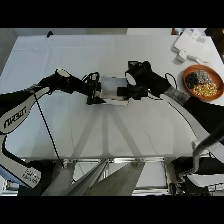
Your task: Fold the box and place the chain.
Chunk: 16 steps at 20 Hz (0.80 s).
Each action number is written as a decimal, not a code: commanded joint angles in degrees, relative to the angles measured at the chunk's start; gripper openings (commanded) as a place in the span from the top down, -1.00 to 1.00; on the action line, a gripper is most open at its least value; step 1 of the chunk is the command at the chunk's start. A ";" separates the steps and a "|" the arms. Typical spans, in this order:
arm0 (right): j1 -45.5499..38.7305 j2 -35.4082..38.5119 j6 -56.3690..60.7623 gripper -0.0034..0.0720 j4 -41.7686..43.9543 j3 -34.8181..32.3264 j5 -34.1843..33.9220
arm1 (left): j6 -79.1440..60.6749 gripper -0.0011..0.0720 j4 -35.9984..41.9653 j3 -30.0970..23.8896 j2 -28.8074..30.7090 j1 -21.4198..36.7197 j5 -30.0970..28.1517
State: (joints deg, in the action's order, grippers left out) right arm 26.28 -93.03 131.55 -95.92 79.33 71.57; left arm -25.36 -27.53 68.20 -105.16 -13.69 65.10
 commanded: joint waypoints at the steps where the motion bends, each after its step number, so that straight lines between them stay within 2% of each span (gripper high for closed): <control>1: 0.07 3.93 -0.17 0.25 -0.26 0.07 -0.17 | -0.09 -0.22 0.02 0.02 0.00 0.02 0.24; 4: 0.07 7.19 -0.35 0.25 -1.60 0.07 -0.22 | -0.09 -0.22 0.02 0.02 0.00 0.02 0.26; 11: -5.05 16.79 -13.68 0.25 -6.25 0.07 1.40 | -0.11 -0.22 0.02 0.02 0.00 0.02 0.26; 15: -12.59 21.90 -18.25 0.24 -6.25 0.07 -0.13 | -0.09 -0.22 0.04 0.02 0.00 0.02 0.26; 16: -15.45 22.43 -20.57 0.18 -6.29 0.07 -0.20 | -0.11 -0.22 0.04 0.02 0.00 0.02 0.26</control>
State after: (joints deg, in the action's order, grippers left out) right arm 16.19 -73.41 115.98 -101.60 79.35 72.07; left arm -25.45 -27.51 68.20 -105.16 -13.65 65.36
